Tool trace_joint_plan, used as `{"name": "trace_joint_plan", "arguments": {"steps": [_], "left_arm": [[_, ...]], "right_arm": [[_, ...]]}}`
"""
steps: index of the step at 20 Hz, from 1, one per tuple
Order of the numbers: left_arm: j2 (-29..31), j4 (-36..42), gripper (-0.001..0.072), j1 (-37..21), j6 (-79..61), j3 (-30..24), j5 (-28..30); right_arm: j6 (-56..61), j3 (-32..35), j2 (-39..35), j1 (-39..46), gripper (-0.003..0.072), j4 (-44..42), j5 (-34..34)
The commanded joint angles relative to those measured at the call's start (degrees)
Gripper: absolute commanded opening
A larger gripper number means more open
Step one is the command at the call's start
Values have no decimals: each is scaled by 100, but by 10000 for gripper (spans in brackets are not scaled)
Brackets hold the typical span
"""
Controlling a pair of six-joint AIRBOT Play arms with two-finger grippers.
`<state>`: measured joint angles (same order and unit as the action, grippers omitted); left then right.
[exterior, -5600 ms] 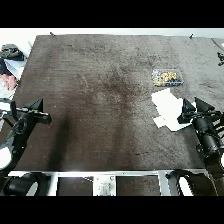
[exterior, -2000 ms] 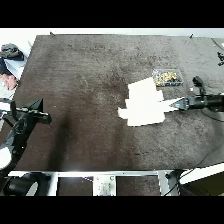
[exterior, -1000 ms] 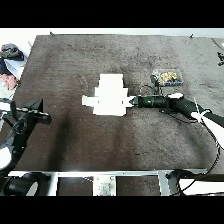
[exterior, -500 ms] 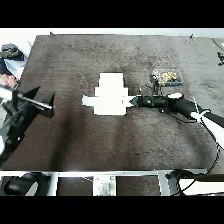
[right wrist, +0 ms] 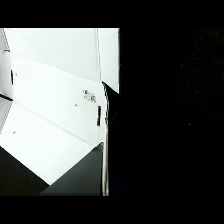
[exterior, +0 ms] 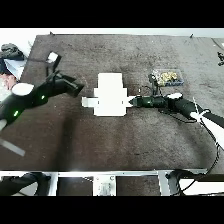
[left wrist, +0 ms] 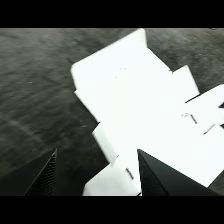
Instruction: Fold the box and place the chain.
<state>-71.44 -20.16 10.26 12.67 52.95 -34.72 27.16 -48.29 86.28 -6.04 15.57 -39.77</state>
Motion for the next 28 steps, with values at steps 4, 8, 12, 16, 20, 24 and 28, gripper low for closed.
{"name": "trace_joint_plan", "arguments": {"steps": [4,8,12,16,20,24,28], "left_arm": [[-2815,-1539,625,-2,1843,3327,-2459],[-3783,-2149,622,-2,2647,4778,-2883],[-4487,-2135,619,-2,2940,5539,-3512],[-4896,-1978,619,-2,2949,5663,-3960],[-5200,-1130,608,0,2745,5663,-4382],[-5333,-616,560,-2,2540,5663,-4634],[-5333,-693,475,-2,2520,5663,-4918]], "right_arm": [[-63,-2,-4,-7,12,0,-4],[-66,-4,-4,-7,12,2,-2],[-66,-4,-4,-7,12,2,-4],[-66,-4,-4,-7,12,2,-2],[-63,-4,-4,-7,12,4,-7],[-63,-4,-4,-7,12,4,-7],[-63,-2,-4,-7,12,136,-4]]}}
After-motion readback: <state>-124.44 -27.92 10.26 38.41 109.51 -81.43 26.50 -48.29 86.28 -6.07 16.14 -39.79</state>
